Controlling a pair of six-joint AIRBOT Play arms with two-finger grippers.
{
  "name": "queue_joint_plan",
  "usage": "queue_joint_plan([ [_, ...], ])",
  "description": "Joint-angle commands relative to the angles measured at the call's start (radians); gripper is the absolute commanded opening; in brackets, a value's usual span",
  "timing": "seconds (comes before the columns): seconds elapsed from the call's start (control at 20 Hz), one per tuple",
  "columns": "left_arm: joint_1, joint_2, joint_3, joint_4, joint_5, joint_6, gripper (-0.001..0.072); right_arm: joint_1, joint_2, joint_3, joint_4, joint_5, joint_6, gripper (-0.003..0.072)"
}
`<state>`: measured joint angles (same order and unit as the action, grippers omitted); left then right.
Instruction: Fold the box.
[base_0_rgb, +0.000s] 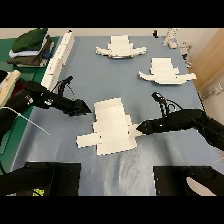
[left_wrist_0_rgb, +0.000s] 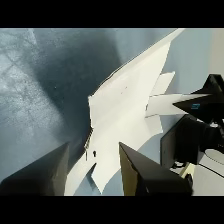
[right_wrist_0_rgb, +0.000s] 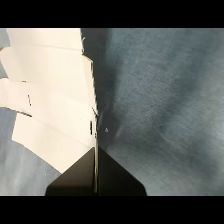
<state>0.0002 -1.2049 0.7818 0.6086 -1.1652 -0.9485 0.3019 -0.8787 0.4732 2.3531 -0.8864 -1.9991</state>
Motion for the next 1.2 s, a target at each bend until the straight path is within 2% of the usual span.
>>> queue_joint_plan([
  [0.0,0.005,-0.078,-0.018,-0.08,0.044,0.126,0.0464,0.019,0.019,-0.014,0.001,0.031,0.009,-0.0001],
  [0.15,0.002,-0.202,0.051,-0.182,-0.014,0.245,0.0464,0.018,0.019,-0.014,0.0,0.022,0.009,-0.0001],
  [0.35,-0.077,-0.336,0.16,-0.196,-0.089,0.312,0.0464,0.018,0.019,-0.014,0.0,0.013,0.009,-0.0002],
  [0.5,-0.143,-0.382,0.21,-0.151,-0.146,0.316,0.0463,0.018,0.019,-0.014,0.0,0.013,0.009,-0.0002],
  [0.65,-0.163,-0.383,0.212,-0.079,-0.15,0.312,0.0462,0.018,0.018,-0.014,0.0,0.013,0.009,-0.0002],
  [0.7,-0.161,-0.383,0.212,-0.079,-0.151,0.313,0.042,0.018,0.018,-0.014,0.0,0.013,0.009,-0.0001],
  [0.75,-0.161,-0.383,0.214,-0.077,-0.152,0.32,0.0255,0.018,0.018,-0.014,0.0,0.01,0.009,-0.0001],
  [0.8,-0.161,-0.383,0.215,-0.077,-0.153,0.332,0.0229,0.018,0.018,-0.014,0.0,0.008,0.009,-0.0001],
  [1.15,-0.161,-0.383,0.216,-0.077,-0.151,0.364,0.0229,0.018,0.018,-0.014,0.0,-0.017,0.01,-0.0002],
])
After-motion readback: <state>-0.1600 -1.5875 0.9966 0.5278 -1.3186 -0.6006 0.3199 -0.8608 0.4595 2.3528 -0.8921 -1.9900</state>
